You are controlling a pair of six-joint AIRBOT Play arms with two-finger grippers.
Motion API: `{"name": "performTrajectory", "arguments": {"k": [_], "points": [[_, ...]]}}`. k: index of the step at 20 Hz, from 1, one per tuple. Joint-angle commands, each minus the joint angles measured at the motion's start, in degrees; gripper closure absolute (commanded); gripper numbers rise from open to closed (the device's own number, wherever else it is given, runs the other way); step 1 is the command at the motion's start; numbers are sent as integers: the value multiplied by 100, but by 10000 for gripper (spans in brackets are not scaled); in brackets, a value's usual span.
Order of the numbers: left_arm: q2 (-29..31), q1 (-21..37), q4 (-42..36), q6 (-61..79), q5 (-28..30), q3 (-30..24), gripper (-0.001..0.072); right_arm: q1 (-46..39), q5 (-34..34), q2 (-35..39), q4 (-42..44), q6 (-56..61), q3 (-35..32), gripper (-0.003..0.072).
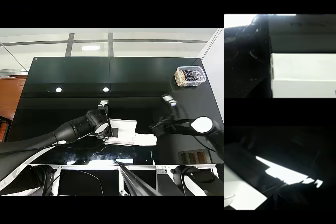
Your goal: Fold the box and place the chain.
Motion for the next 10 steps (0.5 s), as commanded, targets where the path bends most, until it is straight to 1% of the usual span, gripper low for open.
{"name": "performTrajectory", "arguments": {"k": [1,3,5,8,10], "points": [[-2,0,-72,-11,0,0,678,-1438,1056,-50,-151,1698,-197,636],[-2,2,-72,-9,0,0,678,-1725,1419,-262,-140,1810,-299,637],[-2,2,-72,-9,-2,0,678,-1646,1545,-520,-57,1803,-326,637],[-2,2,-70,-9,-2,0,678,-1097,1528,-1139,240,1674,-326,636],[-2,2,-70,-9,0,0,678,-678,1250,-1497,732,1211,-326,636]]}}
